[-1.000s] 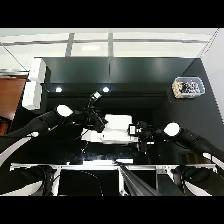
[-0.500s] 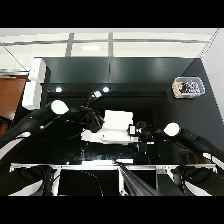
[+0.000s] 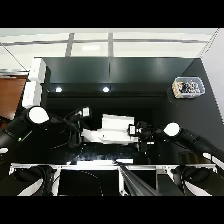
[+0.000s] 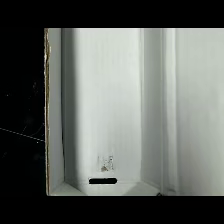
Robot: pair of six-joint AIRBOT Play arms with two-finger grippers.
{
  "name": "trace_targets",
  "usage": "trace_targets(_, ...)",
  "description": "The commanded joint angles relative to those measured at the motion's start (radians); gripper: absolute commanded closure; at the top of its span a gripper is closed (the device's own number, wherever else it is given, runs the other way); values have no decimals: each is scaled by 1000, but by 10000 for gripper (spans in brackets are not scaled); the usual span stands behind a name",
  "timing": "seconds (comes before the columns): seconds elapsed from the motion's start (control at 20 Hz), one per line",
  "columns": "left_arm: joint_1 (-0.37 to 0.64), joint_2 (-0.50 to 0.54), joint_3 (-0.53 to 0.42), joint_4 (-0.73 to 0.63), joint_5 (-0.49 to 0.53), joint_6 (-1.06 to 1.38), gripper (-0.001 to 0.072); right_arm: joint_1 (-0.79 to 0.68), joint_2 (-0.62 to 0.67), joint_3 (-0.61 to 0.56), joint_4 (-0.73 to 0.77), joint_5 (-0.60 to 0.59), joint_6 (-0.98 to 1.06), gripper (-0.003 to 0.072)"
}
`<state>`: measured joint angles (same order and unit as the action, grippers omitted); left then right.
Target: Fold the box and place the chain.
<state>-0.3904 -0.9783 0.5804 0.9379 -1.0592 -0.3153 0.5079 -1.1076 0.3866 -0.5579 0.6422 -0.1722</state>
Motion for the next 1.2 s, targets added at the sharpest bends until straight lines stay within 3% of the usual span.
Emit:
trace_targets(0.0, -51, -8, -39, 45, 134, 156, -1, 1, 0, 0, 0, 0, 0, 484)
trace_targets(0.15, -102, -42, -40, 13, 295, 177, 1, 1, 0, 0, 0, 0, 0, 484)
trace_targets(0.45, -206, -114, -40, -39, 303, 182, 27, 1, 0, 0, 0, 0, 0, 484)
trace_targets(0.5, -214, -121, -40, -43, 312, 181, 101, 1, 0, 0, 0, 0, 0, 484)
trace_targets(0.55, -218, -129, -40, -64, 311, 181, 228, 1, 0, 0, 0, 0, 0, 484)
trace_targets(0.65, -219, -146, -40, -121, 318, 181, 274, 1, 0, 0, 0, 0, 0, 484)
trace_targets(0.7, -219, -150, -40, -140, 324, 182, 390, 1, 0, 0, 0, 0, 0, 484)
trace_targets(0.75, -219, -150, -39, -152, 333, 181, 443, 1, 0, 0, 0, 0, 0, 484)
trace_targets(1.15, -219, -162, -40, -336, 341, 182, 445, 1, 0, 0, 0, 0, 0, 484)
